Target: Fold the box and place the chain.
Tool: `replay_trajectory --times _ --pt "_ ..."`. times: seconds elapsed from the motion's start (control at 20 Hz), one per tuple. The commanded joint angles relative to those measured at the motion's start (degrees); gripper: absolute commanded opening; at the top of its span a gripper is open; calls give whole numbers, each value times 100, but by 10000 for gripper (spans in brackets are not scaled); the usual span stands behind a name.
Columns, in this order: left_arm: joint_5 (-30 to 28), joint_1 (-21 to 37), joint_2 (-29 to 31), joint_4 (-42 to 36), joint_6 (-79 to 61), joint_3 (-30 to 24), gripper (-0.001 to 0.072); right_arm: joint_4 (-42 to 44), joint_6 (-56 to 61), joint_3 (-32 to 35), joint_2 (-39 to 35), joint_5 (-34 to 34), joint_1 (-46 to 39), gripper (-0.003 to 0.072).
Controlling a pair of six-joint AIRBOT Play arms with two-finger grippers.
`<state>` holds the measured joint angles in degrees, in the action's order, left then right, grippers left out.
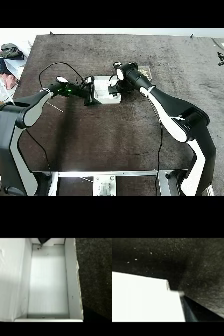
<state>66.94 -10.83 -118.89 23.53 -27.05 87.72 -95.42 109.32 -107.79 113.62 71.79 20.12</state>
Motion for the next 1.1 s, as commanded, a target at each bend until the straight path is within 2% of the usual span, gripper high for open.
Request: replay_trajectory --times 0.0,0.1,0.2,0.35,0.55,0.8,1.05 --pt "-9 0 0 -2 4 0 345 0 -509 -7 -343 -107 -31 544" --pt "-9 0 0 -2 4 0 345 -20 -824 -7 -647 -304 -142 542" --pt "-9 0 0 -2 4 0 345 -144 -951 -7 -946 -651 -389 288" --pt "-9 0 0 -2 4 0 345 0 -1132 -7 -1110 -1329 -1029 300" --pt "-9 0 0 -2 4 0 345 1257 -1963 -9 -761 -1790 -1781 299" --pt "-11 0 0 -2 4 0 345 1725 -2643 -413 -42 -1716 -1853 299" --pt "-11 0 0 -2 4 0 345 1729 -2916 -881 487 -1248 -1834 299"
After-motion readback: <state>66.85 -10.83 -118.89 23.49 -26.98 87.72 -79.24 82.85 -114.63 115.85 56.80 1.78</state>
